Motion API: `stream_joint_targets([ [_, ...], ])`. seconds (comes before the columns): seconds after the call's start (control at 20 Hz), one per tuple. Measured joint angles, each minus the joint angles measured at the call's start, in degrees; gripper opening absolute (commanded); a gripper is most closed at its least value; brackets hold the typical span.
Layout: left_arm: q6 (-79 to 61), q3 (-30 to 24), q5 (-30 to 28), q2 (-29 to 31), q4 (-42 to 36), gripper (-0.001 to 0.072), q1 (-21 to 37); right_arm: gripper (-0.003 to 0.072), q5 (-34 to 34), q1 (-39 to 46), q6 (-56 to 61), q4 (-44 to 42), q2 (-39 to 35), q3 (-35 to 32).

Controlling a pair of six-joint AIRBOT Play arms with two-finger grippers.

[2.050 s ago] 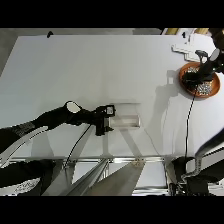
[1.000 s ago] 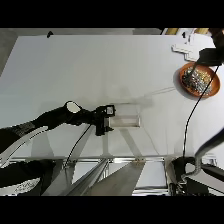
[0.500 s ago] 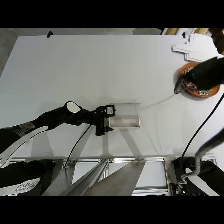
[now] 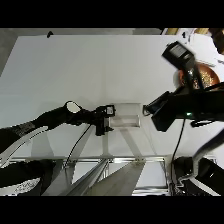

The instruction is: Fold the box and place the chain.

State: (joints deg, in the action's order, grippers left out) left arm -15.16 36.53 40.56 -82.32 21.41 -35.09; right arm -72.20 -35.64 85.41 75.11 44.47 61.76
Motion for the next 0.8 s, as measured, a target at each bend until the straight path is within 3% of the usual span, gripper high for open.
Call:
stream_joint_targets([
  [0.35,0.02,0.0,0.0,0.0,0.02,0.0252,0.0,0.002,15.65,-2.56,1.44,-0.55,1.88,-12.61],
  [0.8,0.0,0.0,0.0,0.0,0.02,0.0252,0.0,0.0021,23.28,-6.82,0.04,-3.26,10.99,-16.15],
])
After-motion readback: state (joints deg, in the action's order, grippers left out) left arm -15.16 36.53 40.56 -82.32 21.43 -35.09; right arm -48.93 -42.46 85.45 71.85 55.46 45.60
